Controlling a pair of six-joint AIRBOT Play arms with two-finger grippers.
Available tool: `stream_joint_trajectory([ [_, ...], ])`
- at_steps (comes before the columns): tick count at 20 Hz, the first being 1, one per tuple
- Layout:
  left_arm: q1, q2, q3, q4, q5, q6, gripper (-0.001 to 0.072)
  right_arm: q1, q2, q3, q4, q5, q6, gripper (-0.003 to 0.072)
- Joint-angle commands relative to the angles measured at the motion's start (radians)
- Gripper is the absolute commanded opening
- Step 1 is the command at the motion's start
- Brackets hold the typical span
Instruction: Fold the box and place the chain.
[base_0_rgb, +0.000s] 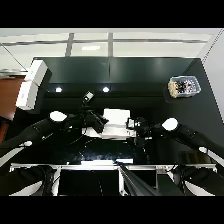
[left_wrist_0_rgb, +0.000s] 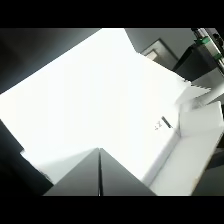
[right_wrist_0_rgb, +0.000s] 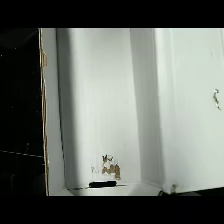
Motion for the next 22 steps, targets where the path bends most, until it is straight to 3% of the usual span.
stream_joint_trajectory([
  [1,-0.001,-0.007,0.005,0.008,-0.010,0.000,0.0026,0.000,0.000,0.000,0.000,0.000,0.000,0.0524],
  [4,0.006,0.002,0.018,0.016,-0.023,0.000,0.0054,0.000,0.000,0.000,0.001,0.000,0.000,0.0524],
  [5,0.018,0.015,0.023,0.023,-0.023,0.000,0.0151,0.000,0.000,0.000,0.000,0.000,0.000,0.0524],
  [6,0.035,0.033,0.027,0.040,-0.024,0.000,0.0295,0.000,0.000,0.000,0.000,0.000,0.000,0.0524],
  [8,0.095,0.089,0.027,0.115,-0.033,-0.001,0.0715,0.000,0.000,0.000,0.000,0.000,0.000,0.0524],
  [10,0.176,0.143,0.027,0.223,-0.108,-0.024,0.0710,0.000,0.000,0.000,0.000,0.000,0.000,0.0524],
  [13,0.273,0.182,0.027,0.457,-0.359,-0.029,0.0708,0.000,0.000,0.000,0.000,0.000,0.000,0.0524],
  [15,0.277,0.176,0.027,0.576,-0.471,0.057,0.0707,0.000,0.000,0.000,0.000,0.000,0.000,0.0524],
  [18,0.240,0.172,0.012,0.591,-0.460,0.407,0.0706,0.000,0.000,0.000,-0.002,0.000,0.000,0.0524],
  [22,0.167,0.126,0.010,0.583,-0.297,0.454,0.0682,0.000,0.000,0.000,-0.002,0.000,0.000,0.0524],
])
